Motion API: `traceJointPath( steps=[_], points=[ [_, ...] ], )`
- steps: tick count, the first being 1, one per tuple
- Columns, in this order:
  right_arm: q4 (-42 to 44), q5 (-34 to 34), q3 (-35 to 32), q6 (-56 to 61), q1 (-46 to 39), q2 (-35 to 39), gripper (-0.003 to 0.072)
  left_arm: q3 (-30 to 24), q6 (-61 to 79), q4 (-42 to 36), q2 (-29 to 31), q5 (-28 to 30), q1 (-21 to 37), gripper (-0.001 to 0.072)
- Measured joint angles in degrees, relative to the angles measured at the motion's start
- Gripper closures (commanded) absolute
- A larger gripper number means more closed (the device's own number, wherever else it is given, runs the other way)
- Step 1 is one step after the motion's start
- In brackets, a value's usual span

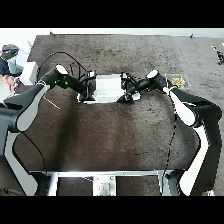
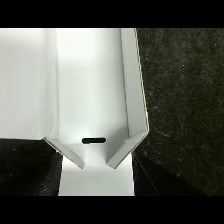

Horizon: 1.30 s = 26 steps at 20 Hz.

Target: Fold the box and place the chain.

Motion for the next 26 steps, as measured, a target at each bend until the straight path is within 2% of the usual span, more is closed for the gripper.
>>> traceJointPath(
  steps=[1,5,6,7,15,16,17,18,21,22,23,24,26],
  points=[
    [0.0,0.0,0.0,0.1,0.0,0.0,0.0277,0.0,0.0,0.0,0.0,0.4,-0.2,0.0522],
    [0.0,0.0,0.0,0.1,0.0,0.0,0.0277,0.0,0.0,0.2,0.0,1.2,-1.2,0.0526],
    [0.0,0.0,0.0,0.1,0.0,0.0,0.0277,0.0,0.0,0.2,0.0,1.4,-1.3,0.0597],
    [0.0,0.0,0.0,0.0,0.0,0.0,0.0277,0.0,0.0,0.2,0.0,1.7,-1.4,0.0616],
    [0.0,0.0,0.0,0.0,0.0,0.0,0.0277,0.0,2.2,-4.4,-1.0,1.4,-1.6,0.0613],
    [0.0,0.0,0.0,0.0,0.0,0.0,0.0277,0.0,3.0,-5.5,-1.4,1.3,-1.6,0.0527],
    [0.0,0.0,0.0,0.0,0.0,0.0,0.0277,0.0,3.5,-6.3,-1.6,1.2,-1.6,0.0401],
    [0.0,0.0,0.0,0.0,0.0,0.0,0.0277,0.0,3.9,-7.0,-1.8,1.3,-1.6,0.0378],
    [-0.1,0.0,0.0,0.0,0.0,0.0,0.0277,0.0,4.5,-8.1,-2.4,1.3,-1.6,0.0376],
    [0.0,0.0,0.0,0.0,0.0,0.0,0.0277,0.0,4.5,-8.2,-2.6,1.3,-1.6,0.0283],
    [-0.1,0.0,0.0,0.0,0.0,0.0,0.0277,0.0,4.7,-8.5,-2.6,1.4,-1.6,0.0053],
    [-0.1,0.0,0.0,0.0,0.0,0.0,0.0277,0.0,4.7,-8.7,-2.7,1.6,-1.6,0.0015],
    [-0.1,0.1,0.0,0.0,0.0,0.0,0.0277,0.0,4.7,-8.9,-2.8,1.6,-1.6,0.0014]
  ],
)
